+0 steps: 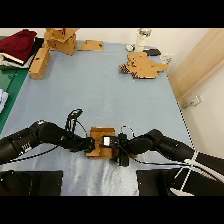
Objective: Fold the box.
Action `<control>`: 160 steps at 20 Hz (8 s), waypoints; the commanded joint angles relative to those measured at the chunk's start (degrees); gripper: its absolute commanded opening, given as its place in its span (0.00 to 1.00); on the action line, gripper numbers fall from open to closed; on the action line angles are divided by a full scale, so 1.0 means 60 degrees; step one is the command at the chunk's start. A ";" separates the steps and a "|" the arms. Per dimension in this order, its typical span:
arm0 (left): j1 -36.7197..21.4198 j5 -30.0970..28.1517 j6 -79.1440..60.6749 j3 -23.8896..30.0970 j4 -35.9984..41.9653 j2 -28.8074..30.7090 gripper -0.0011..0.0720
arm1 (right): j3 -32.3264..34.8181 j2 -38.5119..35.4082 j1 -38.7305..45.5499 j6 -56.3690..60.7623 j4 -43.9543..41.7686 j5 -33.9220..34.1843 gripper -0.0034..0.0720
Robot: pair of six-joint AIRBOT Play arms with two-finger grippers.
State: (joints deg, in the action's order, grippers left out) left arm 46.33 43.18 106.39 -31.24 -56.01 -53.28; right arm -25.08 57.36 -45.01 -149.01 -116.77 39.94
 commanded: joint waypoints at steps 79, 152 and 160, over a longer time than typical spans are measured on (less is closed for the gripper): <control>-0.6353 0.7213 -1.5187 -0.1537 0.4120 -0.1082 0.03 | 0.0004 -0.0007 0.0000 0.0000 0.0000 0.0000 0.84; -0.1038 -0.1501 -1.7788 0.2441 0.4677 0.0208 1.00 | 0.0004 0.0015 0.0007 0.0000 0.0036 0.0029 0.84; -0.0448 -0.2142 -1.7784 0.2441 0.4914 0.0178 1.00 | 0.0004 0.0015 0.0007 0.0000 0.0036 0.0029 0.84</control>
State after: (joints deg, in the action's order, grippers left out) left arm 42.37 32.53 -0.43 -16.62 -26.74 -52.12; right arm -25.10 57.43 -45.01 -149.03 -116.53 40.12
